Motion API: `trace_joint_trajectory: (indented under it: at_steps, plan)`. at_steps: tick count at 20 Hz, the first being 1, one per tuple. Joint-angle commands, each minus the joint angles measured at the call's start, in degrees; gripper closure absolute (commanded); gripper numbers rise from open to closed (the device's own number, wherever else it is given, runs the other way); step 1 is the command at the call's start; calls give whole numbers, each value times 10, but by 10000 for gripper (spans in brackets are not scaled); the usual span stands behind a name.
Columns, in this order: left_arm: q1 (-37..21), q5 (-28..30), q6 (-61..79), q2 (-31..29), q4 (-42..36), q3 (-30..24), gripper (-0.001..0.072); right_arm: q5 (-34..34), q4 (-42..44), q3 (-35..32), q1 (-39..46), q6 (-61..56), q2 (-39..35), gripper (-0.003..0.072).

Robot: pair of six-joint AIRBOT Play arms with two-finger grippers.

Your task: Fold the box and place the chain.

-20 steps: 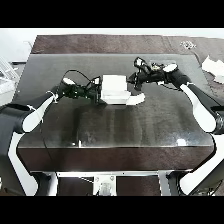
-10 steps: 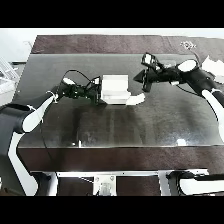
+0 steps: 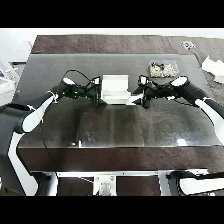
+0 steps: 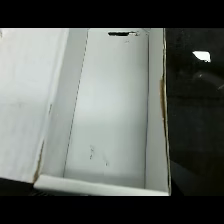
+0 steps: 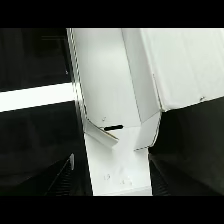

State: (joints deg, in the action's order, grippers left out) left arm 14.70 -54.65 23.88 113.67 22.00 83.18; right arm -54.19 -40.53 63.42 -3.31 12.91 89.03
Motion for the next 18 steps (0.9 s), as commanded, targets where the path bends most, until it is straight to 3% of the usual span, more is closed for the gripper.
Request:
trace_joint_trajectory:
  at_steps: [1,8,15,18]
  plan:
    - [0,0,0,0,0,0,222,12,1,-4,1,32,28,131]
    - [0,0,0,0,0,0,222,62,39,-1,2,77,37,131]
    - [0,0,0,0,0,0,222,57,86,-2,-4,88,37,135]
    - [0,0,0,0,0,0,222,36,86,-2,-11,86,38,241]
